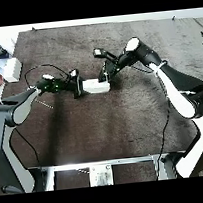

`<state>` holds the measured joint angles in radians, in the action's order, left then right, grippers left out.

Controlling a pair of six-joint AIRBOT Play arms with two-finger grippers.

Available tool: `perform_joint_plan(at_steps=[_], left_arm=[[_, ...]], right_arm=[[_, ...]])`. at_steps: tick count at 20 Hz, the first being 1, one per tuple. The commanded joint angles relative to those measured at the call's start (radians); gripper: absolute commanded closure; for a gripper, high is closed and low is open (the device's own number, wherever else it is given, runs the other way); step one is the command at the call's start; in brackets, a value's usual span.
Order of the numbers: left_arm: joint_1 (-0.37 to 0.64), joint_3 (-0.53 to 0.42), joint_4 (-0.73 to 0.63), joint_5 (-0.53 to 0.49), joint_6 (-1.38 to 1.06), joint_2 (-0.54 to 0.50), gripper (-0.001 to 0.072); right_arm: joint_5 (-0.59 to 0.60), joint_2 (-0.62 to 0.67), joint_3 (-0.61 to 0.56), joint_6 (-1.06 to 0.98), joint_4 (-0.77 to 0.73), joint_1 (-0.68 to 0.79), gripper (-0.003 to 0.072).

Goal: Fold the box and place the chain.

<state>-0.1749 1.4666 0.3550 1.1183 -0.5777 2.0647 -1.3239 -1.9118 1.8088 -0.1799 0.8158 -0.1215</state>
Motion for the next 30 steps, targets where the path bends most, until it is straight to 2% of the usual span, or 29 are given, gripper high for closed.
perform_joint_plan(at_steps=[1,9,13,16,23,25,27,29,30], left_arm=[[0.0,0.0,0.0,0.0,0.001,0.0,0.0236],[0.0,0.0,0.0,0.0,0.001,0.0,0.0236],[0.0,0.0,0.0,0.0,0.001,0.0,0.0236],[0.0,0.0,0.0,0.0,0.001,0.0,0.0236],[0.0,0.0,0.0,0.0,0.001,0.0,0.0236],[0.0,0.0,0.0,0.0,0.001,0.0,0.0236],[0.0,0.0,0.0,0.0,0.001,0.0,0.0236],[0.0,0.0,0.0,-0.002,0.001,0.0,0.0236],[0.0,0.0,0.0,-0.002,0.001,0.0,0.0236]], right_arm=[[0.003,-0.004,-0.002,-0.032,-0.079,0.022,0.0704],[0.005,-0.128,-0.024,-0.08,-0.026,0.022,0.0705],[0.0,-0.125,-0.042,-0.079,-0.013,0.023,0.0705],[0.005,-0.074,-0.042,-0.079,-0.039,0.024,0.0706],[-0.018,0.196,-0.048,-0.12,-0.266,0.076,0.0707],[-0.003,0.302,-0.1,-0.144,-0.297,0.107,0.0707],[0.072,0.443,-0.231,-0.185,-0.297,0.141,0.0707],[0.25,0.624,-0.451,-0.184,-0.297,0.173,0.0707],[0.378,0.722,-0.578,-0.184,-0.297,0.184,0.0707]])
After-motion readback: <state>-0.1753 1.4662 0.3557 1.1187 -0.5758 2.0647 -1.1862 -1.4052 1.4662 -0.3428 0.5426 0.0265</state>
